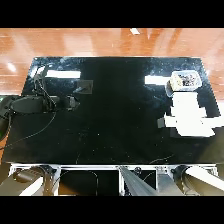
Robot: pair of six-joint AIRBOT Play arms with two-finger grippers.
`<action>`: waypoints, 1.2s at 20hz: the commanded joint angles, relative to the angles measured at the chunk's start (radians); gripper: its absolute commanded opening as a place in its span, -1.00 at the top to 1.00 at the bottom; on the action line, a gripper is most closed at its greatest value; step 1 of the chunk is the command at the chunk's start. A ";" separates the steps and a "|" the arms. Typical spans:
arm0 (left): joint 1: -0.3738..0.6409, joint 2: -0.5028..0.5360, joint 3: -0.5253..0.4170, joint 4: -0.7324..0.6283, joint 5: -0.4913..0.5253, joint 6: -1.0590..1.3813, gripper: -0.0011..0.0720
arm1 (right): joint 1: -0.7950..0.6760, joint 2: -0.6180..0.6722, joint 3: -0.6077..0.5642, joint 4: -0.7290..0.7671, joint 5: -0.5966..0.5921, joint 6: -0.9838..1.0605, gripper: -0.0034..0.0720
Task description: Fold the box and place the chain.
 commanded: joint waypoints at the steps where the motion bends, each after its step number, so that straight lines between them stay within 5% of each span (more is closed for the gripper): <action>1: -0.001 0.000 0.000 -0.011 -0.050 -0.004 -0.73 | -0.091 -0.122 0.098 0.060 0.043 -0.070 -1.00; 3: -0.001 0.000 0.000 -0.010 -0.056 -0.004 -0.73 | -0.116 -0.175 0.185 0.129 0.060 -0.100 -1.00; 6: -0.001 0.000 0.000 -0.009 -0.069 -0.004 -0.73 | -0.129 -0.368 0.343 0.179 0.379 -0.150 -1.00; 8: 0.000 0.000 0.000 -0.005 -0.069 -0.003 -0.73 | -0.122 -0.455 0.366 0.242 0.450 -0.150 -1.00; 13: 0.001 0.000 0.000 0.000 -0.072 -0.005 -0.73 | -0.103 -0.586 0.412 0.290 0.491 -0.179 -1.00; 24: 0.001 0.000 0.000 0.001 -0.072 -0.024 -0.73 | -0.026 -0.623 0.429 0.225 0.492 -0.194 -1.00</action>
